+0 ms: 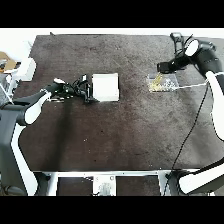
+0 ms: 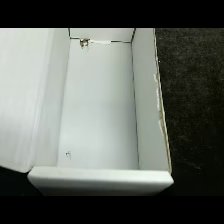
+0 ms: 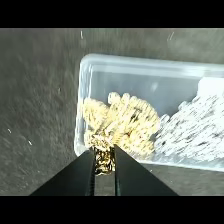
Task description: Fold the box and place the chain.
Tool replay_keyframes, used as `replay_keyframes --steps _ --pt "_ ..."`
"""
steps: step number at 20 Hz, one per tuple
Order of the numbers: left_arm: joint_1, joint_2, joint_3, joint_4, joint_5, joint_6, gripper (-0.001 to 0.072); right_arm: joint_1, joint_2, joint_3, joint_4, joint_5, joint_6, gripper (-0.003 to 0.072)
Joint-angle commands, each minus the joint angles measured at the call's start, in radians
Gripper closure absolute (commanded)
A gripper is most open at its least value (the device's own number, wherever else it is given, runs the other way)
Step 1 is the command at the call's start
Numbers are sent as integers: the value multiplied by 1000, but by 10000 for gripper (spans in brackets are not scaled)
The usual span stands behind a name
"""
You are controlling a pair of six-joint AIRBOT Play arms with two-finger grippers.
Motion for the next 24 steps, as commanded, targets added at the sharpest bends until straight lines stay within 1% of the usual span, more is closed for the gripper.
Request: replay_keyframes --steps 1,3,4,5,6,16,21,24 --pt "0 0 0 0 0 0 539 2 -43 -82 21 -45 5 686" --pt "0 0 0 0 0 0 539 2 -66 -108 39 -67 6 684" --pt "0 0 0 0 0 0 538 2 -76 -111 39 -72 6 631" --pt "0 0 0 0 0 0 539 2 -82 -111 38 -73 8 550" --pt "0 0 0 0 0 0 539 2 -82 -111 37 -73 6 531" --pt "0 0 0 0 0 0 539 1 -84 -111 -34 -114 6 532" --pt "0 0 0 0 0 0 539 0 -108 -114 -32 -117 5 531" --pt "0 0 0 0 0 0 539 0 -130 -114 13 -113 -2 531"
